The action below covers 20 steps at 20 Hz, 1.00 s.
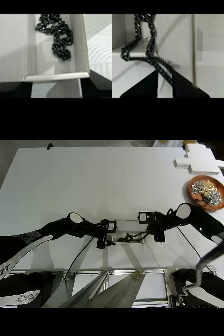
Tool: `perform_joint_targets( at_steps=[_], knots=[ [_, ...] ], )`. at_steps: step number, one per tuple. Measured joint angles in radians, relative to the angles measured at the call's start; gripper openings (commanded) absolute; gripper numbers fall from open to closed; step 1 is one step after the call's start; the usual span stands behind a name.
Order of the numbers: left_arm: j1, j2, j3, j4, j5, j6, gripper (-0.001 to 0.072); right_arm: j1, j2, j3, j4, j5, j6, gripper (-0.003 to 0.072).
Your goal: Fold the box and place the chain.
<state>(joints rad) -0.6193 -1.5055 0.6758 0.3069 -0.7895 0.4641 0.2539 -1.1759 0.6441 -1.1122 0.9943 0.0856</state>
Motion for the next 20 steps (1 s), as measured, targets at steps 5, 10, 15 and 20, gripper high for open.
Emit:
perform_joint_targets(
  at_steps=[5, 10, 15, 20],
  knots=[
    [0.000, 0.000, 0.000, 0.000, 0.000, 0.000, 0.0272, 0.010, -0.055, -0.002, 0.029, -0.013, -0.039, 0.0102],
    [0.000, 0.000, 0.000, 0.000, 0.000, 0.000, 0.0272, 0.012, -0.058, -0.002, 0.007, -0.018, -0.024, 0.0018],
    [0.000, 0.000, 0.000, 0.000, 0.000, 0.000, 0.0272, 0.012, 0.057, -0.003, -0.153, -0.011, 0.116, 0.0018],
    [0.000, 0.000, 0.000, 0.000, 0.000, 0.000, 0.0272, 0.012, 0.274, -0.003, -0.200, 0.026, 0.207, 0.0018]
  ],
)
